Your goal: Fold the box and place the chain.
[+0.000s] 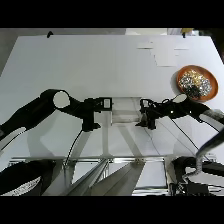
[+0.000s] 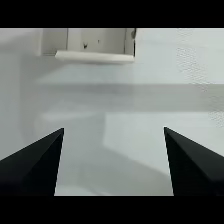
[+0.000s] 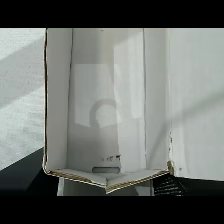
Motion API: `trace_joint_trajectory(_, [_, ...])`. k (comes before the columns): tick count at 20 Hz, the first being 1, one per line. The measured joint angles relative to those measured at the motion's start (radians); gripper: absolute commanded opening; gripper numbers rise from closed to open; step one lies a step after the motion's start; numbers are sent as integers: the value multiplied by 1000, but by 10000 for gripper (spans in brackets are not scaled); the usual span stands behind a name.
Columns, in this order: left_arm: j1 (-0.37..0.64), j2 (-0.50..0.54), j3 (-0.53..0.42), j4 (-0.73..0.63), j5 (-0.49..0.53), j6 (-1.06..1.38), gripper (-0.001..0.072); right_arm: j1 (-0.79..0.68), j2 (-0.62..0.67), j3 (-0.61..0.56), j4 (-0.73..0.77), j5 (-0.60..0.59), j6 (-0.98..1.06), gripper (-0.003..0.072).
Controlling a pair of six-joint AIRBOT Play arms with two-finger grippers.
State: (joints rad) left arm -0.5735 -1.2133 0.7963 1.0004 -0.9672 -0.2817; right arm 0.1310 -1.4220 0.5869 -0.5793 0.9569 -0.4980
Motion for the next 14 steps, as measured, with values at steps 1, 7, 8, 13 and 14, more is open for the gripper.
trace_joint_trajectory(1, [21,-20,-27,-49,36,103,697,0,0,0,0,0,0,411])
trace_joint_trajectory(7, [67,-181,-83,-354,163,524,697,0,0,0,0,0,0,411])
trace_joint_trajectory(8, [68,-198,-85,-396,171,573,697,0,0,0,0,0,0,411])
trace_joint_trajectory(13, [72,-249,-91,-523,208,710,696,0,0,0,0,0,0,411])
trace_joint_trajectory(14, [70,-254,-91,-547,216,722,696,0,0,0,0,0,0,411])
